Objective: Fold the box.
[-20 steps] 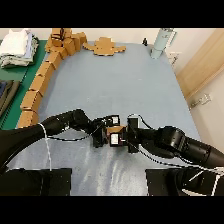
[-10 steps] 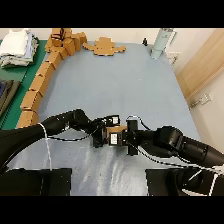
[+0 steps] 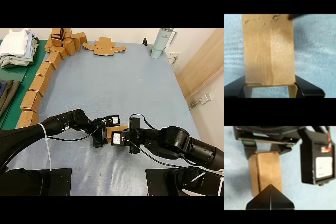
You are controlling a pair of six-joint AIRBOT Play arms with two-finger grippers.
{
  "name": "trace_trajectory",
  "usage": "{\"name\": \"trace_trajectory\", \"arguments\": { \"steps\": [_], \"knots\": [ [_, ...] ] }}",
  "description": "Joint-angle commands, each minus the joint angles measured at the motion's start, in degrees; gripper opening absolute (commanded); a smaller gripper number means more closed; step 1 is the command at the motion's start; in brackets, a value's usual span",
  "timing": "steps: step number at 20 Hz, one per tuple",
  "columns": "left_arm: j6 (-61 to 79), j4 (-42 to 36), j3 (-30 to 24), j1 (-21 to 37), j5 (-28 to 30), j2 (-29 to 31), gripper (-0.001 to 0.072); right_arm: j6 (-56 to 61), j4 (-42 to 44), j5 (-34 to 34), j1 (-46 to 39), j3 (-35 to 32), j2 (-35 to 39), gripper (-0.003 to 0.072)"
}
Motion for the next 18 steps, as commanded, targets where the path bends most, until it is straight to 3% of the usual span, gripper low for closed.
{"name": "trace_trajectory", "arguments": {
  "steps": [1,12,18],
  "knots": [
    [0.0,0.0,0.0,0.0,0.0,0.0,0.0524,0.9,-1.0,0.1,0.0,-0.1,-0.9,0.0004],
    [0.0,0.0,0.0,0.0,0.0,0.0,0.0524,0.9,2.4,0.2,0.0,-0.1,-5.8,0.0005],
    [0.0,0.0,0.0,0.0,0.0,0.0,0.0524,0.9,2.1,0.1,0.0,0.0,-4.5,0.0005]
  ]
}}
